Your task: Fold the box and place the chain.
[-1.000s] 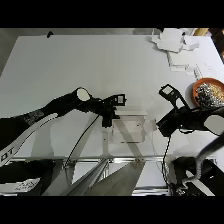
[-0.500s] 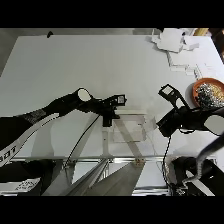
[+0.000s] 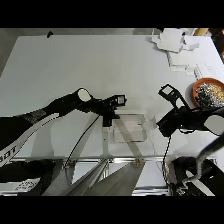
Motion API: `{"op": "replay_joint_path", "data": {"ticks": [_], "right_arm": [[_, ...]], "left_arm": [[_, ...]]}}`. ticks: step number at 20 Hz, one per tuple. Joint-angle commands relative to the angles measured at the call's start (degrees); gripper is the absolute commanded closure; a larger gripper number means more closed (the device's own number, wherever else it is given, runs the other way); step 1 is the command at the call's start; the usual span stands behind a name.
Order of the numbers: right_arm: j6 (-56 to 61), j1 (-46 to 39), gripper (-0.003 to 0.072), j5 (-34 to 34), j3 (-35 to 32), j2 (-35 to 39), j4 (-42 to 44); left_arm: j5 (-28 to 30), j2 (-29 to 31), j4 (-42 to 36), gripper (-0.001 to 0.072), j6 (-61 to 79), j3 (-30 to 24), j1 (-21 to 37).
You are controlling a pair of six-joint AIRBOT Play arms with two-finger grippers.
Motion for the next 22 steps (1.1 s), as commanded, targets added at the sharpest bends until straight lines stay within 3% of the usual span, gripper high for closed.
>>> {"op": "replay_joint_path", "data": {"ticks": [1,8,15,19,22], "right_arm": [[-0.6,0.0,0.0288,0.0,0.0,0.0,0.2],[-6.3,0.0,0.0289,0.0,0.0,0.0,1.4],[-27.7,0.0,0.0307,-1.0,-0.3,0.0,15.7],[-34.2,0.0,0.0306,-1.4,-4.4,0.1,17.1],[-40.0,3.5,0.0299,-5.4,-9.5,0.9,14.5]], "left_arm": [[-0.1,0.1,-0.1,0.0677,0.0,0.0,0.0],[-0.4,0.1,-0.1,0.0680,0.0,0.0,0.0],[-0.4,0.1,-0.1,0.0680,0.0,0.0,0.0],[-0.5,0.1,-0.1,0.0680,0.0,0.0,0.0],[-0.4,0.1,-0.1,0.0680,0.0,0.0,0.0]]}}
